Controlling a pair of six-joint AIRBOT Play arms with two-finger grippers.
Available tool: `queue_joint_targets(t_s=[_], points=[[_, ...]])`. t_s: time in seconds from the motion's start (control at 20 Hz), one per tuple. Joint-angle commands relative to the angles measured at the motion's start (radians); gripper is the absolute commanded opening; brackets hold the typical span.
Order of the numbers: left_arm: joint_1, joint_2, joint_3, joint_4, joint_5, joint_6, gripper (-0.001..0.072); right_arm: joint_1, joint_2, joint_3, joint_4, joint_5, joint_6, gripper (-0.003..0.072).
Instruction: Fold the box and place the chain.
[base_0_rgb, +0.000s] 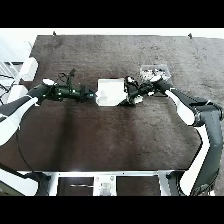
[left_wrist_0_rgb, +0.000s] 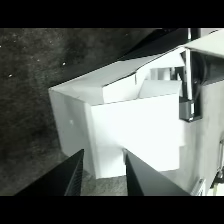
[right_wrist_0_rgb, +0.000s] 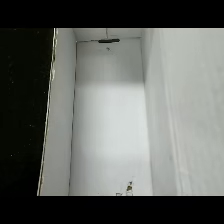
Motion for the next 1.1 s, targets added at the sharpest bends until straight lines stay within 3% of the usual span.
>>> queue_joint_targets(t_s=[0.0,0.3,0.4,0.5,1.05], points=[[-0.031,0.000,0.002,-0.011,0.022,-0.003,0.0320,0.001,-0.001,0.000,0.000,0.000,0.000,0.0589],[-0.080,0.000,0.034,0.015,0.066,-0.061,0.0320,0.001,-0.001,0.000,0.000,0.000,0.000,0.0589],[-0.100,0.000,0.068,0.113,0.073,-0.145,0.0321,0.001,-0.001,0.000,0.000,0.000,0.000,0.0589],[-0.121,0.000,0.096,0.228,0.090,-0.243,0.0369,0.001,-0.001,0.000,0.000,0.000,0.000,0.0589],[-0.227,-0.001,0.217,0.637,0.124,-0.604,0.0369,0.001,-0.001,0.000,0.000,0.000,0.000,0.0589]])
